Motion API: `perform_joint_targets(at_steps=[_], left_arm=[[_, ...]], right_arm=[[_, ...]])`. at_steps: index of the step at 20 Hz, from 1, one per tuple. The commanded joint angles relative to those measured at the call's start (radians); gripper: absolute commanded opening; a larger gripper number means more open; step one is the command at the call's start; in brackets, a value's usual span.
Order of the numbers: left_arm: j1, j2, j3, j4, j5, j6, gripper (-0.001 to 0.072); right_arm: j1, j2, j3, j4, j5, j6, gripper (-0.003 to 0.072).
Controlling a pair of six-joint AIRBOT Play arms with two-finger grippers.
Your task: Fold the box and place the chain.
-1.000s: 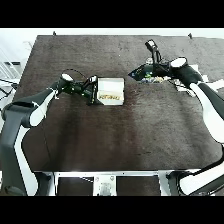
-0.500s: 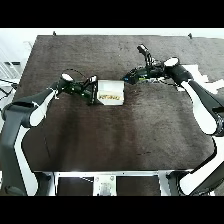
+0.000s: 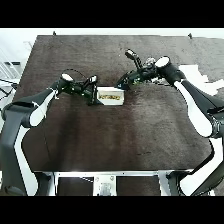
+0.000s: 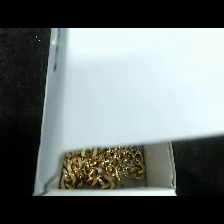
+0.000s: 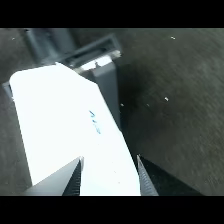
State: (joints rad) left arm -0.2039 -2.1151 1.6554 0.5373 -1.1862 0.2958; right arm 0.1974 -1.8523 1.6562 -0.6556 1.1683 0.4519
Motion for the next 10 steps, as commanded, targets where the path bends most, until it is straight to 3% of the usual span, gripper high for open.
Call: perform_joint_targets(at_steps=[1,10], left_arm=[[0.000,0.000,0.000,0.000,0.000,0.000,0.0297],[0.000,0.000,0.000,0.000,0.000,0.000,0.0297]], right_arm=[[0.028,0.001,0.022,-0.022,0.012,0.000,0.0413],[0.047,0.000,0.022,-0.071,0.052,0.015,0.0413]])
